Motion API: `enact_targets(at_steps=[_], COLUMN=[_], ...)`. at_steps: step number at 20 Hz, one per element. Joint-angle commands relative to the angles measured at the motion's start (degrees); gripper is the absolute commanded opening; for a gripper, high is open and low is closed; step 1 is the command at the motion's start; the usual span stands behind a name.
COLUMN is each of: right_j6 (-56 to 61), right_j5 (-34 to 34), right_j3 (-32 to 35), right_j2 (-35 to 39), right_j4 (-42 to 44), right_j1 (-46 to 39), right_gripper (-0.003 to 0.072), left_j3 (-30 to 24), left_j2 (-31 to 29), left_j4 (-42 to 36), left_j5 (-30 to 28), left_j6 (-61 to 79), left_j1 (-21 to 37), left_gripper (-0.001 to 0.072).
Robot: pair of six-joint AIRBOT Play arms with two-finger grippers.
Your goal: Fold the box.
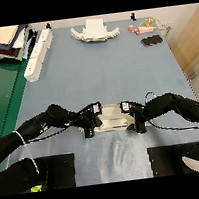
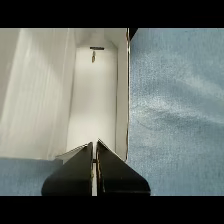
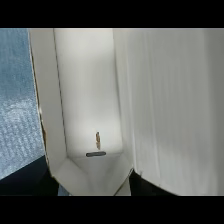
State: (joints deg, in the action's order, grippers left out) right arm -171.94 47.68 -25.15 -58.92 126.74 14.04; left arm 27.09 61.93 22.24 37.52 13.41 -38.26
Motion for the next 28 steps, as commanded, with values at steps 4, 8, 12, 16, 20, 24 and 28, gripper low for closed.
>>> enact_targets(at_steps=[4,8,12,16,20,24,28], right_j6=[0.02,0.02,0.02,0.02,0.02,0.02,0.02], right_j5=[-0.02,-0.02,-0.02,-0.02,-0.02,-0.02,-0.02], right_j3=[-0.02,-0.02,-0.02,-0.02,-0.02,-0.02,-0.02], right_j2=[-0.04,-0.04,-0.04,-0.04,-0.04,-0.04,-0.04], right_j4=[-0.07,-0.07,-0.09,-0.09,-0.09,-0.09,-0.09], right_j1=[0.0,0.0,0.0,0.0,0.0,0.0,0.0], right_gripper=[0.0505,0.0505,0.0505,0.0505,0.0505,0.0505,0.0505], left_j3=[0.04,0.04,0.22,0.22,0.22,0.22,0.2], left_j2=[1.73,1.64,-1.33,-9.64,-19.89,-25.0,-22.29], left_j4=[-1.4,-1.2,4.59,16.55,25.92,34.6,34.73], left_j5=[-0.55,-0.66,-1.2,2.47,12.31,14.78,17.0], left_j6=[-1.18,-1.27,-6.45,-27.52,-50.64,-76.08,-86.55], left_j1=[-0.7,-0.66,-0.52,2.36,7.63,16.33,26.14], left_gripper=[0.0601,0.0598,0.0015,0.0014,0.0015,0.0015,0.0015])
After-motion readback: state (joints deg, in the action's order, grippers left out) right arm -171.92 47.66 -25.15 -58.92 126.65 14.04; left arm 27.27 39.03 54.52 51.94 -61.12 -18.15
